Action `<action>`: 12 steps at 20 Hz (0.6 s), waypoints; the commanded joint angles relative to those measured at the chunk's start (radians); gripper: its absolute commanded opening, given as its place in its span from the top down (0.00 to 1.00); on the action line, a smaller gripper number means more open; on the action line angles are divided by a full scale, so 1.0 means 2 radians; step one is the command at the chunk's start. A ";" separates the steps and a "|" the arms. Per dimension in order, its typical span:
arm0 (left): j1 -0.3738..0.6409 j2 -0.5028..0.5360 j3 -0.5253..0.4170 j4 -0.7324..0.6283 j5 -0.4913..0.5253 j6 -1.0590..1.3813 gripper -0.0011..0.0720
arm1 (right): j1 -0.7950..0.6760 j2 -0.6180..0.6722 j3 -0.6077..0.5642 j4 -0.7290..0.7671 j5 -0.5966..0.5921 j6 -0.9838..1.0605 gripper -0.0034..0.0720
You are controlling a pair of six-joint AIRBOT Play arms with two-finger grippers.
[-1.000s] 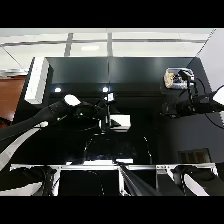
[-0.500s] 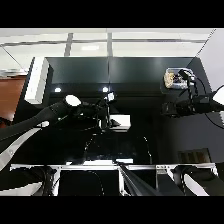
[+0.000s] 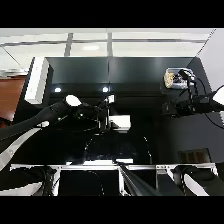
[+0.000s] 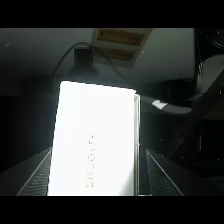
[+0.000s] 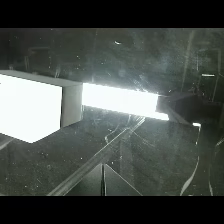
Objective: Fold the box and place the chain.
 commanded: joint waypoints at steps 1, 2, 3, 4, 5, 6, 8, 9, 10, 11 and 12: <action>-0.002 0.000 0.000 0.009 -0.008 0.037 0.01 | 0.000 0.001 0.000 0.000 0.000 0.000 0.94; -0.002 0.000 0.000 0.013 -0.009 0.043 0.01 | 0.000 0.001 0.000 0.000 0.000 0.000 0.94; -0.004 0.000 0.000 0.014 -0.008 0.044 0.01 | 0.000 0.001 0.000 0.000 0.000 0.000 0.94; -0.006 0.000 0.000 0.022 -0.003 0.042 0.01 | 0.000 0.001 0.000 0.000 0.000 0.000 0.94; -0.011 0.000 0.000 0.034 0.008 0.031 0.01 | 0.000 0.001 0.000 0.000 0.000 0.000 0.94; -0.018 0.000 0.000 0.048 0.023 0.014 0.01 | 0.000 0.001 0.000 0.000 0.000 0.000 0.94; -0.031 0.000 0.000 0.060 0.037 0.006 0.01 | 0.000 0.001 0.000 0.000 0.000 0.000 0.94; -0.038 0.000 0.000 0.060 0.047 0.006 0.01 | 0.000 0.001 0.000 0.000 0.000 0.000 0.94; -0.045 -0.001 0.000 0.060 0.061 0.006 0.01 | 0.000 0.001 0.000 0.000 -0.002 0.000 0.94; -0.052 -0.004 0.000 0.061 0.075 0.006 0.01 | 0.000 0.001 0.000 0.000 -0.005 0.000 0.94; -0.059 -0.008 0.000 0.062 0.087 0.006 0.03 | 0.000 0.001 0.000 0.000 -0.008 0.000 0.94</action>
